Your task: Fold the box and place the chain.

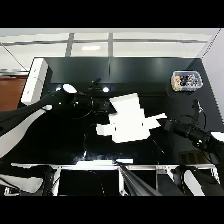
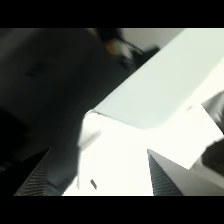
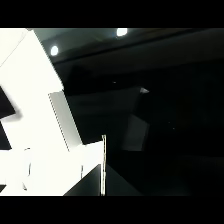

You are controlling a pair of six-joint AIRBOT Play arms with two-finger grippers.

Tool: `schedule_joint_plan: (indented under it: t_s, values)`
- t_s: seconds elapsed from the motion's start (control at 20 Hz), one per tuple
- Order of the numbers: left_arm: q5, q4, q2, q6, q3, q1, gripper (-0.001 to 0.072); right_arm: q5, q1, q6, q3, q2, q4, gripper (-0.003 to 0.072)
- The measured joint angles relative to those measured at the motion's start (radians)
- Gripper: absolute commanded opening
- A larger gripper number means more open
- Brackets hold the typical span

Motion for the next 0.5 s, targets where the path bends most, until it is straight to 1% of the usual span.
schedule_joint_plan:
  t_s: [0.15,0.25,0.4,0.45,0.5]
  values:
    - [-0.091,-0.040,-0.066,0.055,0.047,-0.006,0.0693,0.007,0.001,0.000,-0.001,0.000,-0.001,0.0011]
    - [-0.135,-0.056,-0.087,0.101,0.064,-0.013,0.0683,0.013,0.001,0.000,-0.001,0.000,-0.001,0.0011]
    - [-0.185,-0.063,-0.103,0.192,0.076,-0.029,0.0484,0.018,0.001,-0.001,-0.001,0.000,-0.002,0.0011]
    - [-0.201,-0.063,-0.106,0.217,0.078,-0.034,0.0383,0.018,0.001,-0.001,-0.001,0.000,-0.002,0.0011]
    - [-0.206,-0.063,-0.108,0.241,0.080,-0.039,0.0321,0.019,0.001,-0.001,-0.001,0.000,-0.002,0.0011]
